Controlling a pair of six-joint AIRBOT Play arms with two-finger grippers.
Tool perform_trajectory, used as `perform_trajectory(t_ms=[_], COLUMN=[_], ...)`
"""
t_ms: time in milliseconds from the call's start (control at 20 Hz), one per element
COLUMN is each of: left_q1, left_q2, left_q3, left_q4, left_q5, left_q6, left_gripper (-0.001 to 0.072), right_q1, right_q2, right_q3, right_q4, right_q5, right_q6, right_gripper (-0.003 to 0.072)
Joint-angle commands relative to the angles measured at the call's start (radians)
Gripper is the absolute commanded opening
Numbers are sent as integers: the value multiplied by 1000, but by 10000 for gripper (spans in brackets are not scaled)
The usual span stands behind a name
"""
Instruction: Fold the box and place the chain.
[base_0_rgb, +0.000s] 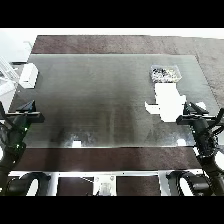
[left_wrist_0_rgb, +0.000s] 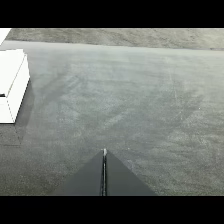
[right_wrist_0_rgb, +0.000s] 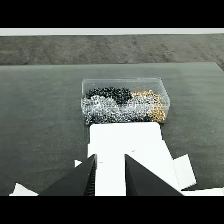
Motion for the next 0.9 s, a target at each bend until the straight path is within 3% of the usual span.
perform_trajectory(t_ms=[0,100,150,300,500,700,850], left_q1=[1,1,1,1,1,1,1], left_q2=[1,1,1,1,1,1,1], left_q3=[1,0,0,1,0,1,1], left_q4=[0,0,0,0,0,0,0], left_q5=[0,0,0,0,1,0,0], left_q6=[0,0,0,0,0,0,0], left_gripper=[20,20,20,20,20,20,20], right_q1=[0,0,-1,-6,-138,-398,-569], right_q2=[0,0,0,-49,-333,-703,-941], right_q3=[0,0,10,82,252,446,614], right_q4=[0,9,7,8,-3,-114,-544], right_q5=[0,19,19,7,58,404,650], right_q6=[0,-2,-8,-7,-11,91,412], right_gripper=[230,258,359,372,383,380,381])
